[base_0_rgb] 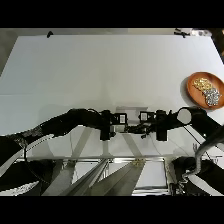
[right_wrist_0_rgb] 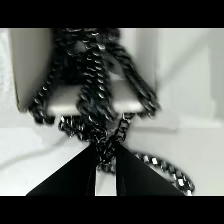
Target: Fold the box and place the chain.
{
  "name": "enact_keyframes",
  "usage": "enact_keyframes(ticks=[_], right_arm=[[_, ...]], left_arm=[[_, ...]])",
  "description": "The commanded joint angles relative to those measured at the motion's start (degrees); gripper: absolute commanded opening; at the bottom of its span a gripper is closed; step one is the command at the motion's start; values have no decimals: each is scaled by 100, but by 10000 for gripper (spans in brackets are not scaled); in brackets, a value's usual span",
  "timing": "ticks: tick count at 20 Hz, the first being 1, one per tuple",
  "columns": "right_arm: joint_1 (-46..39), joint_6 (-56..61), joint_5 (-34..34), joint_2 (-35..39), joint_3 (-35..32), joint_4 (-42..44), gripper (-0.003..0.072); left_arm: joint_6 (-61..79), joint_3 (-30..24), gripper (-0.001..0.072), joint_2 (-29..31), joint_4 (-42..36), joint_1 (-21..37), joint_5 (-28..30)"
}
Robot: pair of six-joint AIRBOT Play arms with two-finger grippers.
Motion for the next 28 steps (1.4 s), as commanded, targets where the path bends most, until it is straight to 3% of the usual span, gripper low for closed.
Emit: enact_keyframes(ticks=[1, 6, 13, 20, 28], right_arm=[[4, 466, 92, 544, 7, -125, 5], [4, 916, 212, 1757, 120, -28, 5], [4, 911, -337, 3355, 345, 1281, 5], [7, 831, -710, 3517, 350, 2446, 5], [7, 693, -782, 3519, 378, 2994, 5]], left_arm=[[0, 0, 276, 4, 2, 4, 2], [0, 0, 276, 4, 2, 4, 2], [0, 0, 276, 4, 2, 4, 2], [0, 0, 276, 4, 2, 4, 0], [0, 0, 276, 4, 2, 4, 2]])
